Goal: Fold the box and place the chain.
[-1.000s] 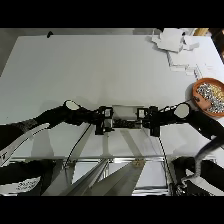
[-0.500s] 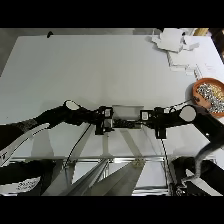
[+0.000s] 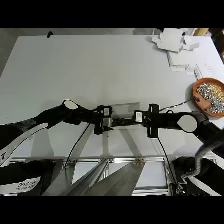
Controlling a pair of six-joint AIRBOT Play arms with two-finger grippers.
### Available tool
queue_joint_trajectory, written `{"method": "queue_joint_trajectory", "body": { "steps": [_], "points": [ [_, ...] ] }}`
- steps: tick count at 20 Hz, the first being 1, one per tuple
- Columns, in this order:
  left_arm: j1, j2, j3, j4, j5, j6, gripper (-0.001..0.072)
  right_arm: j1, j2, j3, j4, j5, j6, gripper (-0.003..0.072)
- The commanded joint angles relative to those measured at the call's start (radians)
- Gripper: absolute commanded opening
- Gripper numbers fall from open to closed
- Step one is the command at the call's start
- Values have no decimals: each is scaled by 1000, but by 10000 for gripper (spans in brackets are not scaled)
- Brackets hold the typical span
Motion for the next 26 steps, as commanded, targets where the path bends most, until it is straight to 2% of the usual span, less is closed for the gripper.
{"method": "queue_joint_trajectory", "body": {
  "steps": [1,4,7,9,14,21,23,26],
  "points": [
    [-1,-1,1,-2,0,6,278,52,5,10,281,-109,19,20],
    [-1,-1,1,-3,0,6,278,51,5,10,143,-75,145,20],
    [-1,-1,1,-2,0,6,278,51,5,10,-74,26,365,20],
    [-1,-1,1,-2,0,6,278,51,5,10,-173,108,439,20],
    [-1,-1,1,-2,-1,6,278,51,23,10,-285,213,543,20],
    [-1,-1,1,-2,-1,6,278,51,184,11,-320,220,542,20],
    [-1,-1,1,-2,-1,6,278,51,190,11,-251,171,537,20],
    [-1,-1,1,-3,-1,6,278,51,178,11,-36,8,471,20]
  ]
}}
